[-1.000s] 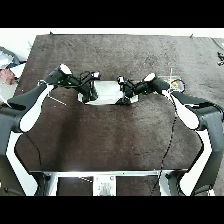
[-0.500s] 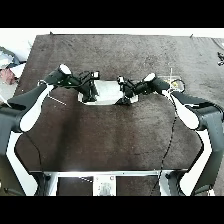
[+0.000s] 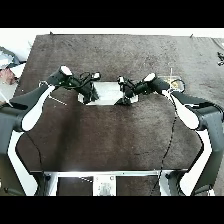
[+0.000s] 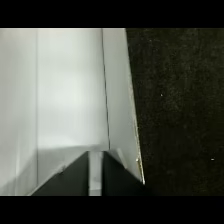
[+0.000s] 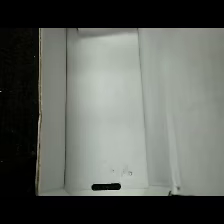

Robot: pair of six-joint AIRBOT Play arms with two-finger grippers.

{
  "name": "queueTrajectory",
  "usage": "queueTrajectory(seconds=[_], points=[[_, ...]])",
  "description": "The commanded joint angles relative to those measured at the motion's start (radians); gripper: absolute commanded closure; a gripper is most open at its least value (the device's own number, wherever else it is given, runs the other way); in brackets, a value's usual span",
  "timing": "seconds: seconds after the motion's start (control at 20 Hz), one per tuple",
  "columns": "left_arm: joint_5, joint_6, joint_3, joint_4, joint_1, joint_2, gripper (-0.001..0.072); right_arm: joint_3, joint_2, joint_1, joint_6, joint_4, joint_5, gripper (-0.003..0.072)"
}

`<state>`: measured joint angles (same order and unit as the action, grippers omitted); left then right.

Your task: Fold the box and place the chain.

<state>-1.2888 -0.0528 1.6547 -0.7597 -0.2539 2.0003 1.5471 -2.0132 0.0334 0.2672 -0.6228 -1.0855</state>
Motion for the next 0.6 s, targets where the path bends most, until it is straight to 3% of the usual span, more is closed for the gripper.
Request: queueTrajectory(seconds=[0.0, 0.15, 0.55], points=[[-0.013, -0.008, 0.001, -0.039, 0.002, -0.002, 0.0665, 0.0, 0.0, 0.001, 0.002, -0.001, 0.001, 0.0301], [-0.064, -0.008, 0.001, -0.098, 0.024, -0.002, 0.0696, 0.0, 0.0, 0.001, 0.002, -0.001, 0.001, 0.0301], [-0.109, 0.08, 0.003, -0.024, 0.116, -0.109, 0.0701, 0.0, 0.0, 0.001, 0.002, -0.001, 0.001, 0.0301]])
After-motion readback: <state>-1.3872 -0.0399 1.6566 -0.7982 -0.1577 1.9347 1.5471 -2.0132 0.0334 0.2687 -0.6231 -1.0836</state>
